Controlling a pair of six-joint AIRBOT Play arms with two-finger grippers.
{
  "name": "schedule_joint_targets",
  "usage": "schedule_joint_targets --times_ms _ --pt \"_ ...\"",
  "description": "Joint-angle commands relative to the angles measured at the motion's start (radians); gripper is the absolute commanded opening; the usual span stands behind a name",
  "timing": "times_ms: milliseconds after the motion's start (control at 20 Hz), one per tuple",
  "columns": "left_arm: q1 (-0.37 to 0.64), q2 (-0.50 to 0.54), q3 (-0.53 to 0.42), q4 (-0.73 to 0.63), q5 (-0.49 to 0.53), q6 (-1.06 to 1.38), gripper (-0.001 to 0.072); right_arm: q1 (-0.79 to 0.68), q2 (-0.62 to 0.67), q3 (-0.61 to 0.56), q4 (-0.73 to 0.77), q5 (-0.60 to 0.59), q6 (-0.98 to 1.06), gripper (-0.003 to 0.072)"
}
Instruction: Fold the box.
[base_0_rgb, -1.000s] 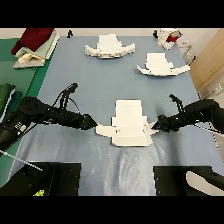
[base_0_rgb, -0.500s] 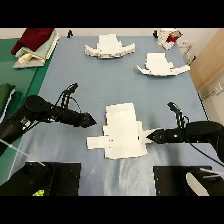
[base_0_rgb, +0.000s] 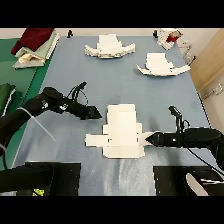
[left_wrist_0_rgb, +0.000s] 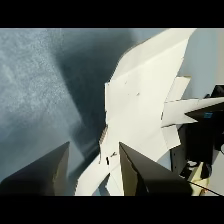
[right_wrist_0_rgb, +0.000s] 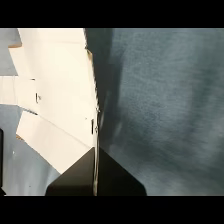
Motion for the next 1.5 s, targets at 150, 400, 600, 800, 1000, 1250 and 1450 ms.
schedule_joint_targets --times_ms 150,400,600,800,1000,1250,1450 --pt "-0.053 -0.220 0.149 -0.027 -0.074 0.098 0.0485 0.060 -0.096 -0.001 0.002 0.029 0.016 0.0001" --pt "-0.079 -0.285 0.159 -0.029 -0.174 0.127 0.0458 0.074 -0.104 -0.001 0.000 0.056 0.016 0.0001" --pt "-0.103 -0.285 0.172 -0.096 -0.220 0.208 0.0458 0.074 -0.104 -0.001 0.000 0.056 0.016 0.0001" --pt "-0.134 -0.285 0.192 -0.108 -0.227 0.253 0.0457 0.074 -0.104 -0.001 0.000 0.055 0.016 0.0001" --pt "-0.140 -0.285 0.199 -0.092 -0.253 0.290 0.0166 0.074 -0.104 -0.001 0.000 0.047 0.015 0.0002" --pt "-0.140 -0.285 0.209 -0.092 -0.255 0.309 0.0167 0.074 -0.104 -0.001 -0.001 0.034 0.015 0.0002" --pt "-0.149 -0.285 0.209 -0.091 -0.262 0.330 0.0165 0.074 -0.104 -0.001 -0.002 0.027 0.015 0.0001"
